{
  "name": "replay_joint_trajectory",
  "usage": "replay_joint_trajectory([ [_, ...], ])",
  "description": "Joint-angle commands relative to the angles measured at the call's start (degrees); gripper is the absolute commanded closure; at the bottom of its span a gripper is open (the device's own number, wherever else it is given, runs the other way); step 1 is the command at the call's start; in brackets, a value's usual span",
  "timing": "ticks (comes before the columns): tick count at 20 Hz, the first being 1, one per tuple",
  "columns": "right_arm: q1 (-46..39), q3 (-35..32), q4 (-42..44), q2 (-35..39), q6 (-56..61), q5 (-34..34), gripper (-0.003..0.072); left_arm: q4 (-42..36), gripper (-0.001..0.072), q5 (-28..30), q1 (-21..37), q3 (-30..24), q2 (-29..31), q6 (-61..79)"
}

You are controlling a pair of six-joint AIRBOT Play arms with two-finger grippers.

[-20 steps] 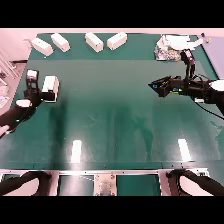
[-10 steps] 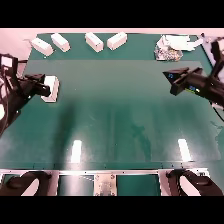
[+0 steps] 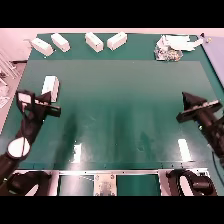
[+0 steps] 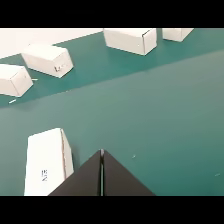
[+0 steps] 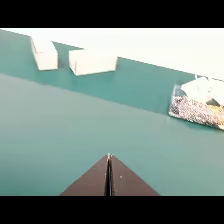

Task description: Fold the box and place the chain.

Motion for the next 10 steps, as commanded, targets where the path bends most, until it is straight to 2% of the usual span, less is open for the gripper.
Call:
replay_joint_trajectory([
  [1,-0.02,-10.29,-0.98,8.83,-0.5,-4.02,0.0686,-0.31,0.0698,12.98,-6.88,-6.82,0.59,-1.36],
  [4,0.17,-14.97,-0.94,12.24,-0.46,-6.78,0.0685,-0.02,0.0697,15.08,-8.24,-10.1,0.59,-2.6],
  [10,0.15,-15.37,-0.96,13.11,-0.46,-7.98,0.0683,0.04,0.0691,14.16,-8.24,-10.29,0.59,-2.8],
])
